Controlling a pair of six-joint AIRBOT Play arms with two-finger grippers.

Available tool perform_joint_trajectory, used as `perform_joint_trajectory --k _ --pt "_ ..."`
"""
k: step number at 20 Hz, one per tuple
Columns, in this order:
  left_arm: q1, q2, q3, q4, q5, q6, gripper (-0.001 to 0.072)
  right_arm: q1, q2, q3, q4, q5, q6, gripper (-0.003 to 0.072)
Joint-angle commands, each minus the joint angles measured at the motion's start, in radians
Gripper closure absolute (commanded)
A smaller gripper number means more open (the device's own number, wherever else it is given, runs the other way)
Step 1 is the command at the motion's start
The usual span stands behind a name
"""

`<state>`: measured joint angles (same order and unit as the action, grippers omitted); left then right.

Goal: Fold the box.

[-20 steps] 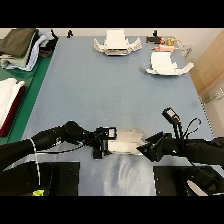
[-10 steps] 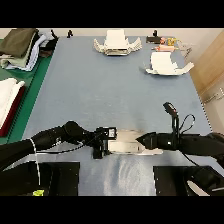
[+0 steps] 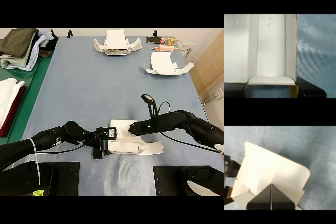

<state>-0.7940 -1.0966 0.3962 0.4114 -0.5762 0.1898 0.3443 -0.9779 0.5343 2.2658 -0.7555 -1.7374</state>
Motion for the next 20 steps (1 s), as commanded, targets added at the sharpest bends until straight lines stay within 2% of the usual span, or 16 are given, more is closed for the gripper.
perform_joint_trajectory --k 1,10,12,16,17,18,19,20 --pt "0.0 0.0 0.001 0.0 0.0 0.001 0.0112 0.001 -0.101 0.017 -0.002 0.003 -0.072 0.0685" --pt "0.0 0.0 0.001 0.0 0.0 0.0 0.0112 0.0 -0.083 0.019 -0.003 -0.04 -0.105 0.0684" --pt "0.0 0.0 0.001 0.0 0.0 0.0 0.0112 -0.001 -0.025 0.035 -0.033 -0.072 -0.122 0.0685" --pt "0.0 0.0 0.001 0.0 0.0 0.001 0.0112 -0.001 0.214 0.049 -0.147 -0.14 -0.174 0.0684" --pt "0.0 0.0 0.001 0.0 0.0 0.0 0.0112 -0.001 0.275 0.048 -0.188 -0.183 -0.193 0.0626" --pt "0.0 0.0 0.001 0.0 0.0 0.001 0.0112 -0.001 0.324 0.048 -0.241 -0.215 -0.193 0.0259" --pt "0.0 0.0 0.001 0.0 0.0 0.0 0.0112 -0.002 0.359 0.048 -0.288 -0.241 -0.192 0.0009" --pt "0.0 0.0 0.001 0.0 0.0 0.0 0.0112 -0.002 0.385 0.048 -0.324 -0.263 -0.185 0.0001"
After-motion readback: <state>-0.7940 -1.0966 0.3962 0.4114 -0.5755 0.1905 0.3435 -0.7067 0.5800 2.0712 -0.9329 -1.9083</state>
